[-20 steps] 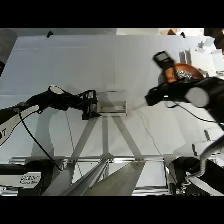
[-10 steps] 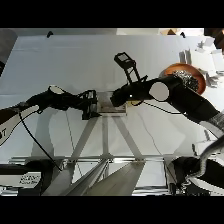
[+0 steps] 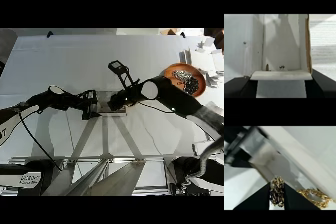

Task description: Fold the box and place the chain.

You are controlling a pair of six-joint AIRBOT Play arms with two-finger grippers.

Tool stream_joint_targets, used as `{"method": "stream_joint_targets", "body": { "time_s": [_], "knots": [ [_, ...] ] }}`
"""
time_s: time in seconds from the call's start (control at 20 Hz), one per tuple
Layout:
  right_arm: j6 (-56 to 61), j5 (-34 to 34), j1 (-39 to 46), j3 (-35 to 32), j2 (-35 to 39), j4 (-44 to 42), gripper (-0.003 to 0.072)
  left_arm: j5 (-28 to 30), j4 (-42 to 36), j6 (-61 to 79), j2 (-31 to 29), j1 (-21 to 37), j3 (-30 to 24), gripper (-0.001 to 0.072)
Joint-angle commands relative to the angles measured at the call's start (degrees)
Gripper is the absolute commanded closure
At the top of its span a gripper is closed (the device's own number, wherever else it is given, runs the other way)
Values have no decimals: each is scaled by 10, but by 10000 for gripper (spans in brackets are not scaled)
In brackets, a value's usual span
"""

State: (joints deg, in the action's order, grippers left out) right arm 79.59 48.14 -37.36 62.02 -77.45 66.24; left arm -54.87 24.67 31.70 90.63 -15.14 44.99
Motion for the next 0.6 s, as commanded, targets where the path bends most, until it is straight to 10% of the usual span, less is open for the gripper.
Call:
{"method": "stream_joint_targets", "body": {
  "time_s": [0.0, 0.3, 0.55],
  "knots": [
    [-6, 30, 23, -1, -28, 0, 425, 0, 0, 0, 0, 0, 0, 433],
    [-321, 180, 142, -1, 24, -221, 332, 0, 0, 0, 0, 0, 0, 433],
    [-491, 213, 284, -1, 30, -134, 273, 0, 0, 0, 0, 0, 0, 433]
  ]
}}
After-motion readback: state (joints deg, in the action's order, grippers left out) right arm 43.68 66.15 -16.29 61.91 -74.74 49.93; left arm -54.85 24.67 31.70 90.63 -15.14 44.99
